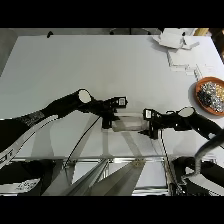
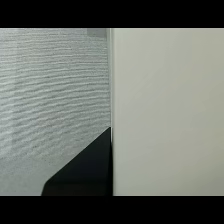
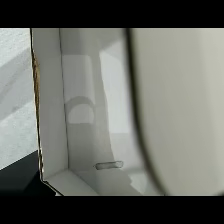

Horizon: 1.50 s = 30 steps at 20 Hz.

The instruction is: Fold the box and place the chain.

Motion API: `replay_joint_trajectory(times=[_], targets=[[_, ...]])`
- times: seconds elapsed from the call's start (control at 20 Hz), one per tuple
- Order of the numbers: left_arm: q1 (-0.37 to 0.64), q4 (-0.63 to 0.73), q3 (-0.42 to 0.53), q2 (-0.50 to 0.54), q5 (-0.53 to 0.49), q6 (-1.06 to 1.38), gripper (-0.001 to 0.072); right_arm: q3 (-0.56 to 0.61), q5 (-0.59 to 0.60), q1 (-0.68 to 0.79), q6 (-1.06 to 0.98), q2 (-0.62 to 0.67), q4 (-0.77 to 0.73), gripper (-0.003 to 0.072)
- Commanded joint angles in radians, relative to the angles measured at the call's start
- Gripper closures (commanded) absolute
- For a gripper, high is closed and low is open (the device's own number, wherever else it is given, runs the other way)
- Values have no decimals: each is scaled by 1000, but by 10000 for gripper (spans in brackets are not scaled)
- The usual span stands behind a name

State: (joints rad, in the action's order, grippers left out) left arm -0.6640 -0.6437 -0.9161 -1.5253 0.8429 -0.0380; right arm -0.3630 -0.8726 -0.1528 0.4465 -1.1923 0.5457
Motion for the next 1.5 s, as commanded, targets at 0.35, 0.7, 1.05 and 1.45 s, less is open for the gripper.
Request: replay_joint_trajectory(times=[0.35,0.7,1.05,1.45], targets=[[22,-116,0,62,58,-116,132,0,0,-1,0,1,0,275],[89,-382,0,206,331,-397,696,0,0,-1,0,1,-1,275],[-122,-359,0,314,187,-488,708,0,0,-1,0,1,-1,275],[-175,-356,-80,148,-289,-619,707,0,0,-1,0,1,-1,275]])
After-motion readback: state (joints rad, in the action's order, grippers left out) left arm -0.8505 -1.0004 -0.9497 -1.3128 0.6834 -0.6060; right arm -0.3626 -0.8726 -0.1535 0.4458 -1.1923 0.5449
